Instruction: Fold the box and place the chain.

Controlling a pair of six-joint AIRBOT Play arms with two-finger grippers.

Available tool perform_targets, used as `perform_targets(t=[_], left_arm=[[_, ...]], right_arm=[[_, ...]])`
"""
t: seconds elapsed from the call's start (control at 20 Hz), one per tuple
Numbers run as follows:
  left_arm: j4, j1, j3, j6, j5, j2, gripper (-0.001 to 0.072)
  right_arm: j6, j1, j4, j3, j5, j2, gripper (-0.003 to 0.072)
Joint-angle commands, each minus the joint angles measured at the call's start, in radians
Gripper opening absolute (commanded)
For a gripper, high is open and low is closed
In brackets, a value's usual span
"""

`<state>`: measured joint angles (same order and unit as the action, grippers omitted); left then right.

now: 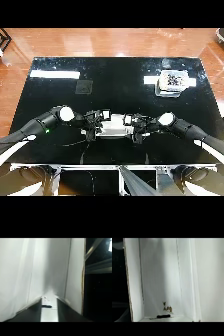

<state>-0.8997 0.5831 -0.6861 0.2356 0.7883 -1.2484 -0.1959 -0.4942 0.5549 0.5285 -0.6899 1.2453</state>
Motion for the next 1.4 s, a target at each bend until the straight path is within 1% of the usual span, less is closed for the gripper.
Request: perform_targets(t=[0.0, 0.05, 0.1, 0.15, 0.2, 0.25, 0.3, 0.35, 0.4, 0.45, 0.5, 0.55, 0.65, 0.8, 0.95, 1.05, 1.2, 1.25, 1.35], left_arm=[[0.004, 0.000, 0.000, 0.000, 0.010, 0.000, 0.0352], [0.004, 0.000, 0.000, 0.000, 0.013, 0.000, 0.0352], [0.004, 0.000, 0.000, 0.003, 0.021, 0.000, 0.0289], [0.003, 0.000, 0.000, 0.002, 0.031, 0.000, 0.0158], [0.006, 0.000, 0.002, 0.003, 0.032, 0.000, 0.0177], [0.012, 0.000, 0.002, 0.003, 0.032, 0.000, 0.0309], [0.021, 0.000, 0.002, 0.003, 0.032, 0.000, 0.0396], [0.022, 0.000, 0.002, 0.003, 0.032, 0.000, 0.0393], [0.022, 0.000, 0.002, 0.003, 0.034, 0.000, 0.0282], [0.019, 0.000, 0.002, 0.003, 0.034, 0.000, 0.0154], [0.015, 0.000, 0.001, 0.005, 0.034, 0.002, 0.0105], [0.011, -0.008, 0.002, 0.011, 0.040, 0.010, 0.0022], [0.011, -0.047, 0.002, 0.048, 0.065, 0.048, 0.0020], [0.013, -0.166, 0.002, 0.103, 0.111, 0.140, 0.0019], [0.019, -0.344, 0.002, 0.223, 0.148, 0.251, 0.0020], [0.019, -0.481, 0.002, 0.391, 0.192, 0.295, 0.0021], [0.019, -0.676, 0.004, 0.740, 0.293, 0.291, 0.0021], [0.018, -0.721, 0.005, 0.813, 0.333, 0.280, 0.0021], [0.010, -0.772, 0.013, 0.842, 0.366, 0.257, 0.0020]], right_arm=[[0.001, 0.000, -0.001, 0.000, 0.000, 0.001, 0.0415], [0.001, 0.000, -0.001, 0.000, 0.000, 0.001, 0.0415], [0.001, 0.000, -0.001, 0.000, 0.000, 0.001, 0.0415], [0.001, 0.000, -0.001, 0.000, 0.000, 0.001, 0.0415], [0.001, 0.000, -0.001, 0.000, -0.001, 0.001, 0.0415], [0.001, 0.000, -0.001, 0.000, 0.000, 0.001, 0.0415], [0.001, 0.000, -0.001, 0.000, 0.000, 0.001, 0.0415], [0.001, 0.000, -0.001, 0.000, 0.000, 0.001, 0.0416], [0.001, 0.000, -0.001, 0.000, 0.000, 0.001, 0.0415], [0.001, 0.000, -0.001, 0.000, 0.000, 0.001, 0.0415], [0.001, 0.000, -0.001, 0.000, -0.001, 0.001, 0.0415], [0.001, 0.000, -0.001, 0.000, 0.000, 0.001, 0.0415], [0.001, 0.000, -0.001, 0.000, 0.000, 0.001, 0.0415], [0.001, 0.000, -0.001, 0.000, -0.001, 0.001, 0.0415], [0.001, 0.000, -0.001, 0.000, -0.001, 0.001, 0.0415], [0.001, 0.000, -0.001, 0.000, 0.000, 0.001, 0.0415], [0.001, 0.000, -0.001, 0.000, 0.000, 0.001, 0.0415], [0.001, 0.000, -0.001, 0.000, 0.000, 0.001, 0.0415], [0.001, 0.000, -0.001, 0.000, -0.001, 0.001, 0.0415]])
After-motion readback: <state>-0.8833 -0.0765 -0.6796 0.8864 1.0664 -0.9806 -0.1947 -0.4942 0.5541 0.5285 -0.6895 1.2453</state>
